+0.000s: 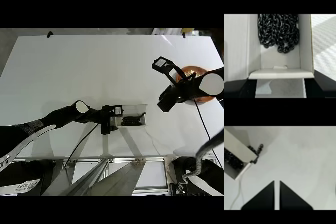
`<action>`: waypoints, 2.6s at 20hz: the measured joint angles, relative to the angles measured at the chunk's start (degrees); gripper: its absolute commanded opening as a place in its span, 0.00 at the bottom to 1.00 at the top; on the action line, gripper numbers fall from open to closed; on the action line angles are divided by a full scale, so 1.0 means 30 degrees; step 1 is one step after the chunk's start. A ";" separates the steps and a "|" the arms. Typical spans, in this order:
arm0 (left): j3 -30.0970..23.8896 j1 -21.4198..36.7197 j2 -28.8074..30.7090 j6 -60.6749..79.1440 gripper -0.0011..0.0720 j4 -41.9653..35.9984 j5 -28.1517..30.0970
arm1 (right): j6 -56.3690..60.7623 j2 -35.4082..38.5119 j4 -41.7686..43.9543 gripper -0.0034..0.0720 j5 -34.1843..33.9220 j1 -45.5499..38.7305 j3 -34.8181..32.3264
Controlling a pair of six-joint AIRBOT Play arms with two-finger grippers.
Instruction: Fold the box and place the chain.
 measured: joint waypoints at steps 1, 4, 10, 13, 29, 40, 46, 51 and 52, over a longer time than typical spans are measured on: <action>0.0000 0.0000 0.0000 0.0000 0.39 0.0000 0.0000 | -0.0940 -0.0044 0.0729 0.06 -0.0051 -0.0240 -0.0007; 0.0000 0.0000 0.0000 0.0000 0.39 0.0000 0.0000 | -0.3366 -0.0357 0.2674 0.06 -0.0168 -0.0758 -0.0029; 0.0000 0.0000 0.0000 0.0000 0.39 0.0000 -0.0022 | -0.9646 -0.1020 0.3905 0.15 -0.0211 -0.3330 -0.0882; 0.0000 0.0000 0.0000 0.0000 0.39 0.0000 -0.0029 | -1.4622 -0.1253 0.4320 0.29 -0.0240 -0.4430 -0.2433; 0.0000 0.0000 0.0000 0.0000 0.39 0.0000 -0.0080 | -2.6170 -0.3534 1.1023 0.31 -0.2994 -0.4452 -0.6018; 0.0000 0.0000 0.0000 0.0000 0.39 0.0007 -0.0080 | -2.4997 -0.3847 0.9012 0.14 -0.3679 -0.4080 -0.6033; 0.0000 -0.0007 0.0000 -0.0022 0.39 -0.0087 -0.0073 | -2.3707 -0.3563 0.8072 0.52 -0.4058 -0.4073 -0.6040; 0.0000 -0.0007 0.0000 -0.0022 0.39 -0.0044 -0.0073 | -2.3270 -0.3512 0.7832 0.40 -0.4095 -0.4065 -0.6040; 0.0000 -0.0007 0.0000 -0.0022 0.39 -0.0036 -0.0073 | -2.3183 -0.3512 0.7810 0.40 -0.4102 -0.4065 -0.6040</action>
